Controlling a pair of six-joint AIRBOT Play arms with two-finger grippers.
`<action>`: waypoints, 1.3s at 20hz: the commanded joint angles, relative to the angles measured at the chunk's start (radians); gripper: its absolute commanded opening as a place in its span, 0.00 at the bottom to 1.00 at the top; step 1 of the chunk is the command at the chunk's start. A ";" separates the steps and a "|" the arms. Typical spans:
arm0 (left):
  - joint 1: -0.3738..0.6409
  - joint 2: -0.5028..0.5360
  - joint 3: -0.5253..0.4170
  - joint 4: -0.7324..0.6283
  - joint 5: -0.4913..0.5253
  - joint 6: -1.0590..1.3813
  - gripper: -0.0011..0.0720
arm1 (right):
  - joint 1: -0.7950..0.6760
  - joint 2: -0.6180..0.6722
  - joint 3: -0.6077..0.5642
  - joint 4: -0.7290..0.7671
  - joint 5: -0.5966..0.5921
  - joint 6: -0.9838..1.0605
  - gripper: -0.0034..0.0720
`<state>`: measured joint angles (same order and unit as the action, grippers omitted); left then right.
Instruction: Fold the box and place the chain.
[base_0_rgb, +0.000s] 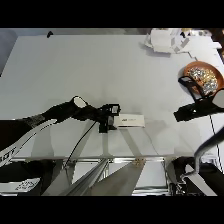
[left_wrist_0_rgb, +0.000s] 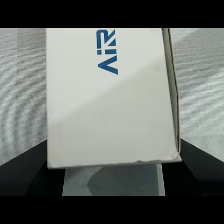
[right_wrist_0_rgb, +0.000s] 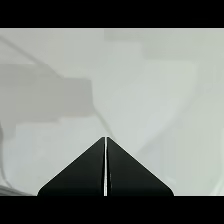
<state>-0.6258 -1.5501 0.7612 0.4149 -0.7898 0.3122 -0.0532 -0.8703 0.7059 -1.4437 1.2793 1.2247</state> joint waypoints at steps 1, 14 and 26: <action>0.001 0.000 0.000 -0.036 0.000 0.001 0.21 | -0.161 0.001 0.000 0.035 0.046 0.035 0.06; 0.328 0.541 0.000 0.036 0.047 -0.323 0.02 | -0.167 0.002 0.000 0.172 0.035 0.034 0.07; 1.082 0.667 -0.001 0.567 -0.037 -1.088 0.02 | -0.167 0.002 0.000 0.171 0.039 0.034 0.07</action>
<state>0.2962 -0.8703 0.7593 0.8341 -0.7963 -0.5716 -0.2195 -0.8696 0.7059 -1.2728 1.3174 1.2587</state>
